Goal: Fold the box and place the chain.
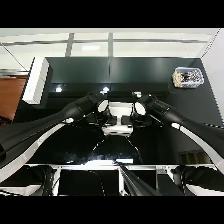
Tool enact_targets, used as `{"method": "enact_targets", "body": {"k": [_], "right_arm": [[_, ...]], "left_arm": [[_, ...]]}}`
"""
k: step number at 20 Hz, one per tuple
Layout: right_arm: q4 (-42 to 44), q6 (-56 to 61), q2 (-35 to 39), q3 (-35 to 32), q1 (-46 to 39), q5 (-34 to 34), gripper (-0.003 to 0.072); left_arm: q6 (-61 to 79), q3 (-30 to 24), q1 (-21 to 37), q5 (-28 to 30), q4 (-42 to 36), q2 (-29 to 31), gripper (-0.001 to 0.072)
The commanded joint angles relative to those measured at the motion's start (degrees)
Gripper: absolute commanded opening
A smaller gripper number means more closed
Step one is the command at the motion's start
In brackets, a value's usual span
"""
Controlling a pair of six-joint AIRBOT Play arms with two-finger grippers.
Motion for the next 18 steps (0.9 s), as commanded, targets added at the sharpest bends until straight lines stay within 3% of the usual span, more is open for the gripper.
{"method": "enact_targets", "body": {"k": [1,5,6,7,10,14,16,18], "right_arm": [[-0.39,-0.02,-0.02,0.02,0.0,-0.39,0.0016],[-0.31,-0.02,0.0,0.04,-0.02,-0.26,0.0021],[-0.33,-0.02,0.07,0.09,-0.13,-0.46,0.0174],[-0.52,-0.2,0.24,0.22,-0.24,-0.42,0.0375],[-0.61,-5.35,3.69,0.83,-1.01,0.83,0.0392],[-4.55,-10.84,16.31,0.85,-3.52,4.83,0.0391],[-14.01,-10.78,22.93,0.83,-5.66,6.69,0.0392],[-31.63,-10.73,26.18,0.76,-8.39,7.48,0.0391]], "left_arm": [[0.02,0.04,0.02,-0.26,0.09,0.0,0.003],[0.02,0.04,0.04,-0.24,0.09,0.0,0.0031],[0.02,0.04,0.04,-0.26,0.09,0.0,0.003],[0.02,0.04,0.02,-0.26,0.09,0.0,0.003],[0.02,0.04,0.02,-0.26,0.09,0.0,0.003],[0.02,0.04,0.02,-0.26,0.09,0.0,0.003],[0.02,0.04,0.02,-0.26,0.09,0.0,0.003],[0.02,0.04,0.02,-0.28,0.09,0.0,0.003]]}}
